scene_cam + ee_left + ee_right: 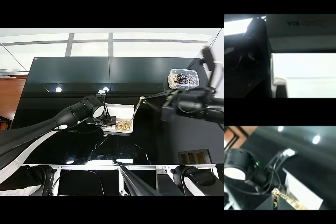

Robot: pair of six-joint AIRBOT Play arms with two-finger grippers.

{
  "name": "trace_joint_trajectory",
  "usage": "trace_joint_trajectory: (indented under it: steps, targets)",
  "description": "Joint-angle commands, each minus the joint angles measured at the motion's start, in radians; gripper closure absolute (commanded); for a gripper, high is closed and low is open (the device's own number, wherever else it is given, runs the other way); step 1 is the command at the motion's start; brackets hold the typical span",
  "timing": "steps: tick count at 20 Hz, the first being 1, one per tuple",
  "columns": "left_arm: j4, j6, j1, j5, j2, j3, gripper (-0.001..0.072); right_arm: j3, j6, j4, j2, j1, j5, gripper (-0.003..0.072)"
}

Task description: Fold the box and place the chain.

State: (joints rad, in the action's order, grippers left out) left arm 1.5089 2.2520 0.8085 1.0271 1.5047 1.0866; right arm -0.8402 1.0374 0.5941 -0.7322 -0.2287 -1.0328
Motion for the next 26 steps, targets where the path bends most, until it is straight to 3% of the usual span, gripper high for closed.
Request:
trace_joint_trajectory:
  steps: [1, 6, 7, 8, 11, 16, 24, 25, 26]
  targets:
    - [0.000, 0.000, 0.000, -0.003, 0.000, 0.000, 0.0683, -0.008, 0.074, 0.086, -0.163, -0.074, -0.003, 0.0671]
    - [0.001, 0.000, -0.001, -0.003, 0.000, 0.000, 0.0683, -0.008, 0.073, 0.133, -0.311, -0.148, 0.021, 0.0669]
    - [0.001, 0.000, -0.001, -0.004, 0.000, 0.000, 0.0683, -0.008, 0.074, 0.162, -0.309, -0.144, 0.032, 0.0571]
    - [0.001, 0.000, 0.000, -0.006, 0.000, 0.000, 0.0683, -0.009, 0.074, 0.175, -0.306, -0.129, 0.027, 0.0388]
    - [0.000, 0.000, 0.000, -0.005, 0.000, 0.000, 0.0683, -0.009, 0.074, 0.199, -0.272, -0.030, -0.063, 0.0380]
    - [0.001, 0.000, -0.001, -0.001, 0.000, 0.000, 0.0683, -0.008, 0.136, 0.369, -0.202, 0.128, -0.244, 0.0380]
    - [-0.003, 0.072, -0.018, 0.006, -0.005, 0.005, 0.0682, -0.008, 0.134, 0.410, -0.199, 0.146, -0.248, 0.0380]
    - [0.000, 0.077, -0.017, 0.005, -0.014, 0.005, 0.0617, -0.008, 0.134, 0.414, -0.200, 0.147, -0.250, 0.0380]
    - [0.003, 0.079, -0.017, 0.003, -0.027, 0.005, 0.0381, -0.008, 0.133, 0.416, -0.200, 0.148, -0.246, 0.0380]
